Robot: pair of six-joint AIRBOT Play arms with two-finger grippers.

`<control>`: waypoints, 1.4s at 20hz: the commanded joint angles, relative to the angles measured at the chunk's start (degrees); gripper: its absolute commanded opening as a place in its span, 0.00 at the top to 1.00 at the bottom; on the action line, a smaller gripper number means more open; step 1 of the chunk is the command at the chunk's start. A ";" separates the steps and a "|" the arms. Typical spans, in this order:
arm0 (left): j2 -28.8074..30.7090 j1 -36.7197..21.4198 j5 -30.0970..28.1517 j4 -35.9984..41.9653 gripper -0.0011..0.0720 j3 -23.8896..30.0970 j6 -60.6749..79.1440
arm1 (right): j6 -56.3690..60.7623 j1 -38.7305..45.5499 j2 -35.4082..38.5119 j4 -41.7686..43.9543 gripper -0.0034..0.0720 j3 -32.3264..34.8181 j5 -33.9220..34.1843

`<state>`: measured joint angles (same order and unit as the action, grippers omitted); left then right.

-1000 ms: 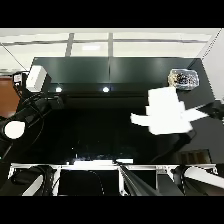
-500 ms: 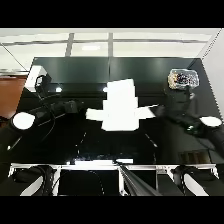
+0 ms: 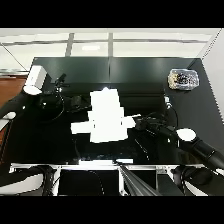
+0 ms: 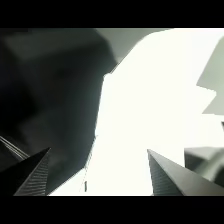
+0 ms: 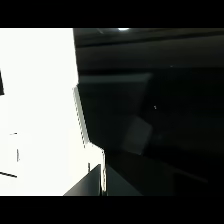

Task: Fold the box and place the chain.

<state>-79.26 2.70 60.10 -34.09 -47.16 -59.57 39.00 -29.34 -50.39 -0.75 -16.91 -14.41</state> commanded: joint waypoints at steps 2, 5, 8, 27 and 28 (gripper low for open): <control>-10.05 1.73 9.14 2.80 0.04 -3.89 6.40 | 0.63 -1.46 0.11 0.79 0.93 0.11 0.09; -15.19 5.51 20.09 6.95 0.07 -6.32 20.31 | 1.05 -1.46 0.11 0.76 0.93 0.09 -0.04; -17.29 6.84 25.03 -0.24 0.17 -9.09 24.83 | 1.07 -1.46 0.11 0.74 0.93 0.09 -1.79; 5.01 13.16 1.01 -0.37 0.95 0.87 40.02 | 0.98 17.81 7.17 -53.40 0.00 -18.49 -36.44; 8.85 15.23 -7.69 0.09 0.95 4.63 45.53 | 0.07 17.66 7.02 -54.86 0.00 -18.40 -36.33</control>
<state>-81.32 14.02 72.53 -36.21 -51.09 -24.32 39.88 -14.20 -44.42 -42.50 -31.16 -42.74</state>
